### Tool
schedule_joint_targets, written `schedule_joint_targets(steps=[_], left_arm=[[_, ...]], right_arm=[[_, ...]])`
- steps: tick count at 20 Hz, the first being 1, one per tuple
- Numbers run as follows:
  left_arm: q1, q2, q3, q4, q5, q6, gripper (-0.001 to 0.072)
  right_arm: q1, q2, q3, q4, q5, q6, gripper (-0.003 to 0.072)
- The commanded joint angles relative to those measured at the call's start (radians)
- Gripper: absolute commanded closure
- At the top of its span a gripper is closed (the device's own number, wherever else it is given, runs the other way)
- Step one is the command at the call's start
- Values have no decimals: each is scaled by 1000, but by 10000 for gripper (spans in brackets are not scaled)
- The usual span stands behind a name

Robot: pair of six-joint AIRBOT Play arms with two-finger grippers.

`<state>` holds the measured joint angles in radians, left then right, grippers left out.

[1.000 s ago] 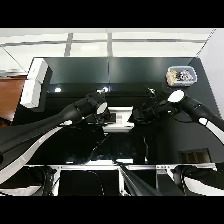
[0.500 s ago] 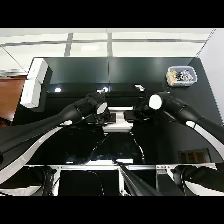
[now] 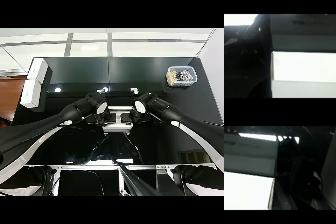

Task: Fold the box and place the chain.

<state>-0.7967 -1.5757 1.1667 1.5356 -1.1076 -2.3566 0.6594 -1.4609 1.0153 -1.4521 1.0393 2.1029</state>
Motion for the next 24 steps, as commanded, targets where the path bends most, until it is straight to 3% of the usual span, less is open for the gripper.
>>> schedule_joint_targets(steps=[1, 3, 9, 10, 11, 12, 13, 14, 18, 19, 20, 21, 24], left_arm=[[1, 0, 0, 0, 0, 0, 683], [1, 0, 0, 0, 0, 0, 684], [1, 0, 0, 0, 0, 0, 684], [1, 0, 0, 0, 0, 0, 684], [1, 0, 0, 0, 0, 0, 684], [1, 0, 0, 0, 0, 0, 684], [1, 0, 0, 0, 0, 0, 683], [1, 0, 0, 0, 0, 0, 684], [1, 0, 0, 0, 0, 0, 683], [1, 0, 0, 0, 0, 0, 684], [1, 0, 0, 0, 0, 0, 684], [1, 0, 0, 0, 0, 0, 684], [1, 0, 0, 0, 0, 0, 684]], right_arm=[[10, -21, 5, -7, 27, 37, 564], [10, -21, 6, -3, 27, 39, 682], [9, -21, 6, 8, 31, 51, 674], [9, -21, 6, 11, 31, 51, 621], [9, -21, 8, 12, 30, 51, 489], [9, -21, 9, 14, 30, 51, 479], [9, -21, 9, 15, 30, 51, 531], [9, -21, 9, 15, 30, 51, 675], [8, -17, 9, 19, 30, 51, 671], [6, -8, 9, 18, 31, 50, 507], [0, 5, 15, 19, 42, 35, 285], [-5, 24, 30, 14, 73, -1, 249], [-17, 120, 86, -5, 179, -120, 249]])
